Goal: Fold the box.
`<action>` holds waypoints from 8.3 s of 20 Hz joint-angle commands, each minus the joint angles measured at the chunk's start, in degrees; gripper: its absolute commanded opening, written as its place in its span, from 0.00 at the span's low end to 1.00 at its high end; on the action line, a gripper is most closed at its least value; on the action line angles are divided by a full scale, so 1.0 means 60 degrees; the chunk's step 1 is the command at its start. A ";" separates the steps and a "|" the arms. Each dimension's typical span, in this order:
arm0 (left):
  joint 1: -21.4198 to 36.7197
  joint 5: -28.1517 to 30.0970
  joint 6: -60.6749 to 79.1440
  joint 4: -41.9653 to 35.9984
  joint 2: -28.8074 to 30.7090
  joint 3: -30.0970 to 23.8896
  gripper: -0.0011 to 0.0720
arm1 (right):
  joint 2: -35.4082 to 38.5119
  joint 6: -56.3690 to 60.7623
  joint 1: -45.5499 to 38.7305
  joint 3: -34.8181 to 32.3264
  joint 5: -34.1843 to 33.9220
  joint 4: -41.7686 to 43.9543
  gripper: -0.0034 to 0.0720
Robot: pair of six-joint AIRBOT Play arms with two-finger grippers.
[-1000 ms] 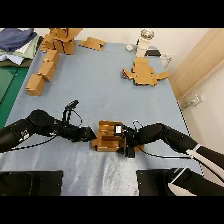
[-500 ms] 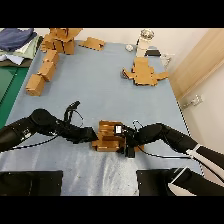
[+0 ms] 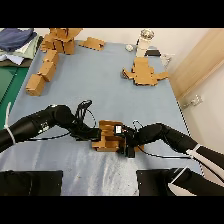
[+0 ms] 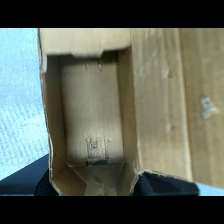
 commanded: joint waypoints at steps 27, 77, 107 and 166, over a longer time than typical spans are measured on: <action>-0.2871 -0.1971 -0.6426 0.4594 -0.2772 0.2965 0.03 | 0.0007 0.0004 -0.0004 -0.0004 0.0000 0.0000 0.70; 0.2812 0.1239 1.7511 -0.2769 -0.0084 -0.1534 0.95 | -0.0004 0.0004 -0.0022 -0.0004 -0.0069 -0.0033 0.70; 0.1366 0.1282 2.0524 -0.6273 -0.0419 -0.2484 0.99 | -0.0004 0.0004 -0.0022 -0.0004 -0.0069 -0.0033 0.70; 0.0470 0.2430 2.0509 -0.6098 -0.0503 -0.2441 0.84 | 0.1767 0.2550 -0.0084 0.0138 -0.1585 -0.1814 0.99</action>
